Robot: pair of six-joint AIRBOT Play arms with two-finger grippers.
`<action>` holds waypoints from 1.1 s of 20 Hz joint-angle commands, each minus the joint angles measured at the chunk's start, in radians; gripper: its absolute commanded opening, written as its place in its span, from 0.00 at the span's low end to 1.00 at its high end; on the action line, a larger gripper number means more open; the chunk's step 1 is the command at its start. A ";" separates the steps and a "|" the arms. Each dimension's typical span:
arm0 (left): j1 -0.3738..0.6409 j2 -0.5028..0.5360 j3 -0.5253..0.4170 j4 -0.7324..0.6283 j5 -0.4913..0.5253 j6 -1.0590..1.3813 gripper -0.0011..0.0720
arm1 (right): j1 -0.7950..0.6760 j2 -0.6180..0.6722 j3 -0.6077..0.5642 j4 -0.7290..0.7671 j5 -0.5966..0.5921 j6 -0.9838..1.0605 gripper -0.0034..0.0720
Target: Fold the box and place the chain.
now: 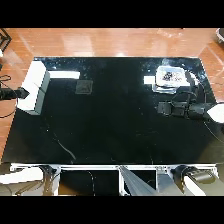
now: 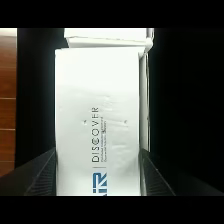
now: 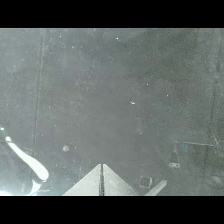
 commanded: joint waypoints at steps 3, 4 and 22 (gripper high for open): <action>-0.003 0.005 0.130 0.073 -0.200 -0.139 0.89 | 0.000 -0.001 0.000 0.000 -0.001 0.000 0.07; -0.003 0.013 0.174 0.119 -0.250 -0.184 0.89 | 0.000 0.000 0.000 0.000 -0.002 0.000 0.07; -0.444 0.581 0.023 0.333 -0.274 -0.773 0.04 | 0.001 0.060 0.235 -0.575 0.259 0.220 0.07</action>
